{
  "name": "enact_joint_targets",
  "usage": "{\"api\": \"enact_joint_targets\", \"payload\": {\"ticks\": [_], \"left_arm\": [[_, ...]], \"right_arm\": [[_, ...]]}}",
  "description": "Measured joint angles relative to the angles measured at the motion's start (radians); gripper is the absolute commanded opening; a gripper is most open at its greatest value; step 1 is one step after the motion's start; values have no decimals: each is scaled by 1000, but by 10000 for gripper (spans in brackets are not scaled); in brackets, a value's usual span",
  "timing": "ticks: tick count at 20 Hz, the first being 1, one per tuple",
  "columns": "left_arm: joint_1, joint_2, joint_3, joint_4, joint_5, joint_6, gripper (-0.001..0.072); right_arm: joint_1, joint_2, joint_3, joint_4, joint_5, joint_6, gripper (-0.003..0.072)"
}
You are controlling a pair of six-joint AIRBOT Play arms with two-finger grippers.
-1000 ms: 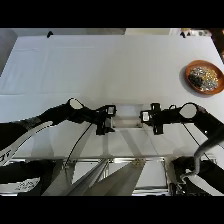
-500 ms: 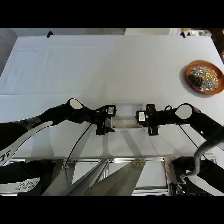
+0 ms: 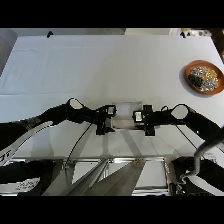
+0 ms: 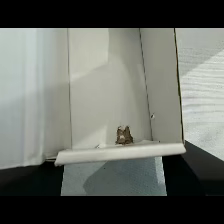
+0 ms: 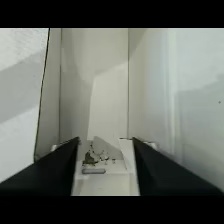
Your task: Fold the box and place the chain.
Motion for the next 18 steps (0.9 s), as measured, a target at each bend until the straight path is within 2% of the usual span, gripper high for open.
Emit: {"api": "enact_joint_targets", "payload": {"ticks": [2,4,5,7,8,13,18], "left_arm": [[0,0,0,0,0,0,172],[0,0,0,0,0,0,172],[0,0,0,0,0,0,172],[0,0,0,0,0,-1,172],[0,0,0,0,0,0,172],[0,0,0,0,0,0,172],[0,0,0,0,0,0,172]], "right_arm": [[0,-1,0,3,-2,0,578],[0,-1,0,3,-4,1,553],[0,-1,0,3,-5,3,437],[0,5,0,-6,-12,39,71],[0,13,0,-26,-7,74,17],[-3,95,0,-140,43,369,17],[-90,291,0,-246,85,912,17]]}}
